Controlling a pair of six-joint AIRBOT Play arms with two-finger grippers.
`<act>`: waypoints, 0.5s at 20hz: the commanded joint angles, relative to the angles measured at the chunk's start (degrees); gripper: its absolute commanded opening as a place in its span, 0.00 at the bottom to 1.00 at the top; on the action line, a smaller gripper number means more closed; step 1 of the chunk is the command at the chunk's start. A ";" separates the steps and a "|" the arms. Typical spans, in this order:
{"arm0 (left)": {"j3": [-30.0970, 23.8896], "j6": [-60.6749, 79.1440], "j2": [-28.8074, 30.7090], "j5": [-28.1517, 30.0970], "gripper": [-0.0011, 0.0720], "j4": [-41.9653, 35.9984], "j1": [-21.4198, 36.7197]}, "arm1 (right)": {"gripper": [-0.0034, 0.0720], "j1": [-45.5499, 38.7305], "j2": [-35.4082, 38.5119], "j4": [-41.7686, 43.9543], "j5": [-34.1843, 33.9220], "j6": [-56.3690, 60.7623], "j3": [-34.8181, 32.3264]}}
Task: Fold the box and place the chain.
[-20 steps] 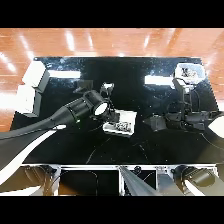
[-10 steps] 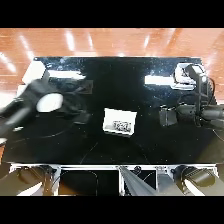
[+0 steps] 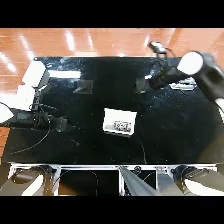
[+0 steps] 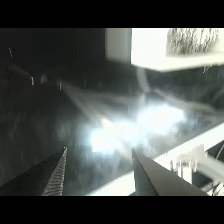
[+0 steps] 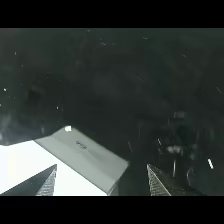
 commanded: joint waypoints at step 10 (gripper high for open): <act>-1.31 7.91 -12.28 11.82 0.72 -7.04 2.40 | 0.99 8.28 -12.72 6.99 12.37 -16.68 9.46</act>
